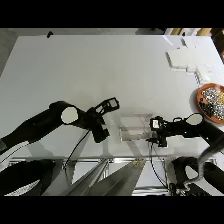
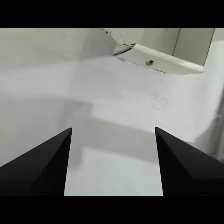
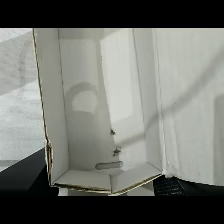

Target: Fold the box and place the chain.

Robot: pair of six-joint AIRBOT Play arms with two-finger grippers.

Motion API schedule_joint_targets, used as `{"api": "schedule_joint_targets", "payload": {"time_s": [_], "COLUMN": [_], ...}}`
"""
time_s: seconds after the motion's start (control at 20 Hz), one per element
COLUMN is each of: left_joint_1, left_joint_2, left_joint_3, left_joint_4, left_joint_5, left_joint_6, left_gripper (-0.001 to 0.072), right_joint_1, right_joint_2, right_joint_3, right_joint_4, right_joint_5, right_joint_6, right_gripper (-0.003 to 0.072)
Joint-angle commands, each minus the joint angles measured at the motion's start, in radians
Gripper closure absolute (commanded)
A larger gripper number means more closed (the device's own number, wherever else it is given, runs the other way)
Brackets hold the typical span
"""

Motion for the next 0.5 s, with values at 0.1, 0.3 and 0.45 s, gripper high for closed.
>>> {"api": "schedule_joint_targets", "payload": {"time_s": [0.1, 0.3, 0.45], "left_joint_1": [0.025, -0.047, -0.059], "left_joint_2": [-0.091, -0.131, -0.153], "left_joint_3": [-0.124, -0.124, -0.124], "left_joint_4": [-0.425, -0.602, -0.614], "left_joint_5": [0.216, 0.217, 0.217], "left_joint_6": [0.829, 1.028, 1.056], "left_gripper": [0.0137, 0.0137, 0.0129], "right_joint_1": [0.0, 0.0, 0.0], "right_joint_2": [0.0, 0.0, 0.0], "right_joint_3": [0.0, 0.0, 0.0], "right_joint_4": [0.0, 0.0, 0.0], "right_joint_5": [0.001, 0.001, 0.001], "right_joint_6": [0.0, 0.0, 0.0], "right_gripper": [0.0271, 0.0271, 0.0271]}}
